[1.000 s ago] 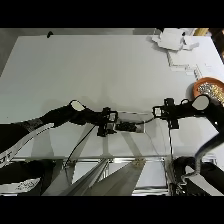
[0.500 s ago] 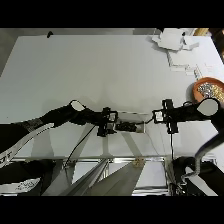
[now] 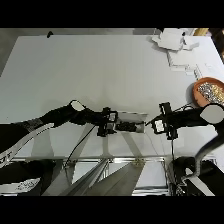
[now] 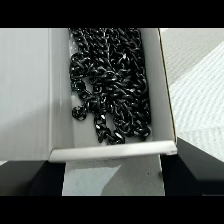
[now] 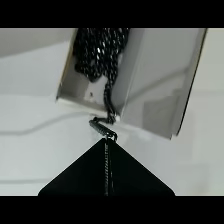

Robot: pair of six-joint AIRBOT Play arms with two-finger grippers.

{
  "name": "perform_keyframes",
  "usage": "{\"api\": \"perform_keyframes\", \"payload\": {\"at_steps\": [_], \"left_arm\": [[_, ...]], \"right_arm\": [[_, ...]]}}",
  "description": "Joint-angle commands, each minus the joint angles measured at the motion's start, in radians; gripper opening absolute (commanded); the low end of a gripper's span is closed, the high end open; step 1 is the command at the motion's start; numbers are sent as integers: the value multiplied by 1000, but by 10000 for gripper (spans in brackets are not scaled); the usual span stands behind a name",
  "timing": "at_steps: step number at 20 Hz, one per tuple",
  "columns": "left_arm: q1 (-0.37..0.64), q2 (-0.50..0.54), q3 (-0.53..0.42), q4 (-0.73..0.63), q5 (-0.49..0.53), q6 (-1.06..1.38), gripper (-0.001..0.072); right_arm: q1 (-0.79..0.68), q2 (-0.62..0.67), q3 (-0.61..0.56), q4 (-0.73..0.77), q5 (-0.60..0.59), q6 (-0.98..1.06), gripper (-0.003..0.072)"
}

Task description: Fold the box and place the chain.

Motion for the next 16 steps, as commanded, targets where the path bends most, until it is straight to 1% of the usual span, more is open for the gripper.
{"api": "perform_keyframes", "payload": {"at_steps": [1, 2, 4, 6, 8, 10, 13, 15, 16], "left_arm": [[0, 0, 0, 0, 0, 0, 314], [0, 0, 0, 0, 0, 0, 314], [0, 0, 0, 0, 0, 0, 314], [0, 0, 0, 0, 0, 0, 314], [0, 0, 0, 0, 0, 0, 314], [0, 0, 0, 0, 0, 0, 314], [0, 0, 0, 0, 0, 0, 314], [0, 0, 0, 0, 0, 0, 314], [0, 0, 0, 0, 0, 0, 314]], "right_arm": [[81, 72, 1, 37, 5, 24, 14], [98, 84, 1, 75, -3, 24, 14], [126, 93, 1, 198, -35, 23, 15], [152, 92, 1, 303, -94, 22, 15], [180, 91, 1, 344, -164, 23, 15], [209, 82, 1, 344, -211, 23, 15], [220, 40, 1, 314, -216, 23, 15], [220, 34, 1, 165, -209, 34, 16], [220, 42, 1, 68, -195, 74, 16]]}}
